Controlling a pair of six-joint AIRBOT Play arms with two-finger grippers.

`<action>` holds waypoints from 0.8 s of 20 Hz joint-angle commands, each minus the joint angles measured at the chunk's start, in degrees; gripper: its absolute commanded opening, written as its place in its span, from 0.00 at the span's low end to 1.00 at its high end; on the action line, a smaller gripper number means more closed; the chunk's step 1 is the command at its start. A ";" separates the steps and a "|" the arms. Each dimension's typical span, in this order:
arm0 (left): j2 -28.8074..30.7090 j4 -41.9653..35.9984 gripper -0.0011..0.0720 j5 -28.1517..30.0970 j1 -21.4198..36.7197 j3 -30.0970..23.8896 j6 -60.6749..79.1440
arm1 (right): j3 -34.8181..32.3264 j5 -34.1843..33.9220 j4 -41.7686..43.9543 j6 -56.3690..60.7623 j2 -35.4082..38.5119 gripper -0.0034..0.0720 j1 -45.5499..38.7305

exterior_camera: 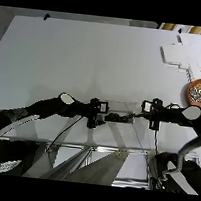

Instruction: Fold the box and place the chain.

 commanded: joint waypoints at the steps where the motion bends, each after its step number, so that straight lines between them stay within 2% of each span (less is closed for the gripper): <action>1: 0.04 0.02 0.47 0.00 -0.02 -0.02 0.00 | -0.02 0.35 -0.11 -1.27 -1.60 0.22 -0.17; 2: 0.04 0.02 0.47 0.00 -0.02 -0.02 0.00 | -0.02 0.48 -0.09 -1.27 -1.66 0.22 -0.15; 4: 0.04 0.02 0.47 0.00 -0.02 -0.02 0.00 | -0.13 0.31 -0.15 -1.31 -1.73 0.35 1.49; 9: 0.04 0.02 0.47 0.02 0.00 -0.02 0.00 | -0.13 -1.27 -0.44 -1.51 -4.17 0.34 5.16; 11: 0.04 0.02 0.47 0.02 -0.02 -0.02 0.00 | -0.13 -1.46 -0.44 -1.51 -5.09 0.29 5.16; 13: 0.04 0.02 0.47 0.00 -0.02 -0.02 0.00 | -0.13 -1.46 -0.72 -1.51 -5.14 0.11 5.16; 16: 0.02 0.02 0.47 0.00 -0.02 -0.02 0.00 | -0.13 -1.40 -1.97 -0.96 -5.05 0.08 5.16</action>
